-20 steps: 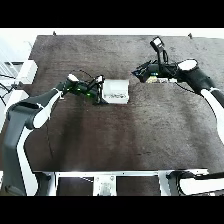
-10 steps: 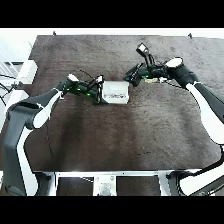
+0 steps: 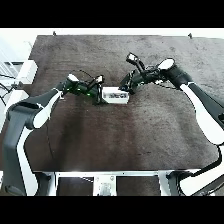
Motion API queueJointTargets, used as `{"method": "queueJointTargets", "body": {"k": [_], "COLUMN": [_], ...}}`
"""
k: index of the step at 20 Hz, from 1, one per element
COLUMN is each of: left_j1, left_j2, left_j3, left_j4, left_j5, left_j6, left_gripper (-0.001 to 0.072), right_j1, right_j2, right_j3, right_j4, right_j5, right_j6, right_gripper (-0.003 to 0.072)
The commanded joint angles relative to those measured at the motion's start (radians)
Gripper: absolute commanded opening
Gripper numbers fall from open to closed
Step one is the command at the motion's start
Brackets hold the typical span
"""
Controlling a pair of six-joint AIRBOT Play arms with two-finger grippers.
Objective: Fold the box and place the chain.
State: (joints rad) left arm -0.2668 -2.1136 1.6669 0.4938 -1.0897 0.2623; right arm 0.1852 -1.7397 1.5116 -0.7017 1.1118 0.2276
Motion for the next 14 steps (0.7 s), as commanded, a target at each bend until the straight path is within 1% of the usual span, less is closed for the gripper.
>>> {"method": "queueJointTargets", "body": {"k": [1, 2, 4, 14], "left_j1": [0.0, 0.001, 0.0, 0.0], "left_j2": [0.0, 0.0, 0.0, 0.0], "left_j3": [0.0, 0.0, 0.0, 0.0], "left_j4": [0.0, 0.0, 0.0, 0.0], "left_j5": [0.001, 0.001, 0.001, 0.001], "left_j6": [0.0, 0.0, 0.0, 0.0], "left_gripper": [0.0355, 0.0355, 0.0355, 0.0355], "right_j1": [0.021, 0.024, 0.026, 0.031], "right_j2": [-0.002, -0.002, -0.005, -0.028], "right_j3": [0.002, 0.001, 0.002, 0.003], "right_j4": [-0.025, -0.025, -0.026, -0.034], "right_j5": [0.024, 0.023, 0.023, 0.007], "right_j6": [-0.001, -0.003, -0.004, -0.053], "right_gripper": [0.0379, 0.038, 0.044, 0.045]}}
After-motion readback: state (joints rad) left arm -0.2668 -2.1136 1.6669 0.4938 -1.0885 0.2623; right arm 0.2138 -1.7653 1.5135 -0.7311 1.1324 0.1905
